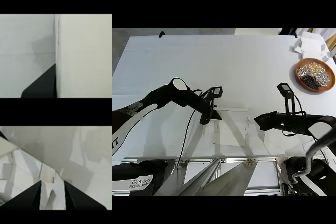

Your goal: Fold the box and place the chain.

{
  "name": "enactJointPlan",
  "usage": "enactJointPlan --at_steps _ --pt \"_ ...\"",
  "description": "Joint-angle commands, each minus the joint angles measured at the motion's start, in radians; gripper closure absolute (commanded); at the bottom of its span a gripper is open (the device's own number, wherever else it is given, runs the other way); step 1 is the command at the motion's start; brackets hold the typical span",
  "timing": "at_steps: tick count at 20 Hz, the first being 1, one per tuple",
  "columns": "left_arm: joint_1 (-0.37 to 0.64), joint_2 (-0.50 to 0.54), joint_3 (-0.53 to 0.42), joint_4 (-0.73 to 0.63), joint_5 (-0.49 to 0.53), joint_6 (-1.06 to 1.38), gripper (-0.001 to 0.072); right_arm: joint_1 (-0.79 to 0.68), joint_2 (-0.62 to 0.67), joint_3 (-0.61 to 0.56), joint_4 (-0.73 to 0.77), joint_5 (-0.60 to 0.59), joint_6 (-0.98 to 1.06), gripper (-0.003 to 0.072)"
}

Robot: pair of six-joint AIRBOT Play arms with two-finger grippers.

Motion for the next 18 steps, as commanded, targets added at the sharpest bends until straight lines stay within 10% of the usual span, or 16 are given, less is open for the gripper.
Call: enactJointPlan --at_steps 1,18 --pt "-0.051 0.019 0.0 0.004 0.107 0.088 0.0707 0.001 0.064 0.026 -0.067 0.058 -0.001 0.0365" --pt "-0.073 -0.042 0.0 0.003 0.22 0.087 0.0706 0.001 0.064 0.025 -0.107 0.08 -0.046 0.0369"
